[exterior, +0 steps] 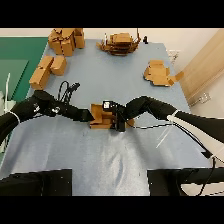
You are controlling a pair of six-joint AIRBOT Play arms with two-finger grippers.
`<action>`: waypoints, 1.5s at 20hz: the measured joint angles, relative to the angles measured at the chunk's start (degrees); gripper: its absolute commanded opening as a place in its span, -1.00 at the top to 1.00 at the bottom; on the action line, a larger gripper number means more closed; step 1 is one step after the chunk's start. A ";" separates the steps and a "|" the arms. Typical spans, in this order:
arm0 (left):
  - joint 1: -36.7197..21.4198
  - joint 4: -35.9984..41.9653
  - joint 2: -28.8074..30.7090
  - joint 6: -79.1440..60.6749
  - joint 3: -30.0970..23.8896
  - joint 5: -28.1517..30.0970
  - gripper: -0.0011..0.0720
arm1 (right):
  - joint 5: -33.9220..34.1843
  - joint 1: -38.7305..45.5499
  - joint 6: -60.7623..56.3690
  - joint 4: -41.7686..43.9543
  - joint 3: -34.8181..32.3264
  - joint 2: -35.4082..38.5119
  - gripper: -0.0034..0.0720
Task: Fold the box.
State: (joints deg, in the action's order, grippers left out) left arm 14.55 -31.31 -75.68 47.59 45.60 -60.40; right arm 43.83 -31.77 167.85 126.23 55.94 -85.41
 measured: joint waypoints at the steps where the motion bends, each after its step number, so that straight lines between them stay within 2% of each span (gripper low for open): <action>1: 0.92 -1.40 0.00 2.40 0.57 0.48 -0.20 | 0.00 0.00 0.00 0.00 0.00 0.00 -0.07; 9: 10.14 -18.91 0.00 26.53 8.11 3.08 -0.20 | -0.07 0.04 -0.02 -0.07 -0.02 0.00 -0.07; 12: 13.57 -25.99 -0.13 34.71 9.35 3.54 -0.20 | 0.11 0.00 0.02 0.07 0.00 0.00 -0.07; 19: 19.32 -34.60 -2.27 47.23 10.58 5.90 -0.20 | 0.11 0.02 0.07 0.00 -0.02 0.00 -0.07; 27: 28.20 -53.13 -6.75 68.74 15.72 6.58 -0.19 | -0.35 0.04 -0.09 -0.04 -0.02 0.00 -0.07; 28: 29.11 -54.82 -7.58 70.31 16.70 5.75 -0.11 | -0.31 0.04 -0.09 -0.04 -0.02 0.00 -0.07; 30: 30.60 -57.88 -9.51 72.74 18.60 3.80 0.35 | -0.20 0.04 -0.07 -0.04 -0.02 0.00 -0.07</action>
State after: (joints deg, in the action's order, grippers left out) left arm 45.15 -89.19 -85.19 120.33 64.20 -56.60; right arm 43.64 -31.73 167.78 126.19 55.92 -85.41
